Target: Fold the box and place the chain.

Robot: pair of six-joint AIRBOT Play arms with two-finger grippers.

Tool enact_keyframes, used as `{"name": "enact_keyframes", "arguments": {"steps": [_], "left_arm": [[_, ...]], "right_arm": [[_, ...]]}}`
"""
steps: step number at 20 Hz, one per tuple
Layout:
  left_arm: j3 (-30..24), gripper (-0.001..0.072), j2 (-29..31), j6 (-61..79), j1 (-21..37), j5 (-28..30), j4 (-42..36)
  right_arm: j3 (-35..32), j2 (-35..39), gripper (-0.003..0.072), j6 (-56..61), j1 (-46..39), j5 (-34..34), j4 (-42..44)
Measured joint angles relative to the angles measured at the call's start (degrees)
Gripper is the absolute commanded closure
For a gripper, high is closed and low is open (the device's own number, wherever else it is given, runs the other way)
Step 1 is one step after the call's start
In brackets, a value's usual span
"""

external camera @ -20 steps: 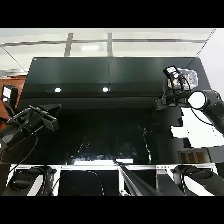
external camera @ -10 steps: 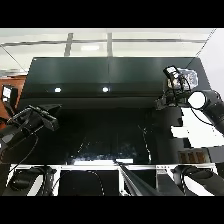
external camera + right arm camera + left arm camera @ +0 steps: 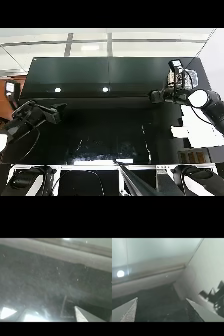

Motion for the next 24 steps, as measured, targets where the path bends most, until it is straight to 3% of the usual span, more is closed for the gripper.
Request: {"name": "enact_keyframes", "arguments": {"steps": [2, 5, 8, 11, 14, 17, 24], "left_arm": [[0.76, 0.0000, -3.32, -0.28, 0.04, 0.33, 1.90], [3.34, 0.0001, -7.78, -7.19, 1.01, 0.11, 6.27], [5.55, 0.0001, -10.64, -14.36, 2.69, -1.81, 9.31], [6.43, 0.0001, -11.74, -17.44, 3.43, -3.04, 10.58], [6.73, 0.0001, -12.20, -18.73, 3.74, -4.15, 10.78], [6.84, 0.0001, -12.37, -19.32, 3.85, -6.03, 10.80], [6.88, 0.0002, -12.50, -19.74, 3.85, -7.93, 10.78]], "right_arm": [[0.33, -0.02, -0.0034, 1.53, -1.95, 0.09, -0.92], [1.70, -0.11, -0.0034, 6.95, -11.28, 0.98, -9.66], [4.13, -2.29, -0.0034, 13.35, -29.22, -0.11, -16.33], [8.50, -7.50, -0.0034, 15.54, -48.04, 2.82, -16.39], [13.42, -13.55, -0.0034, 9.01, -62.71, 9.77, -12.81], [17.68, -19.10, -0.0034, -3.63, -71.43, 18.25, -7.67], [23.76, -30.64, -0.0034, -23.26, -78.71, 32.54, 3.06]]}}
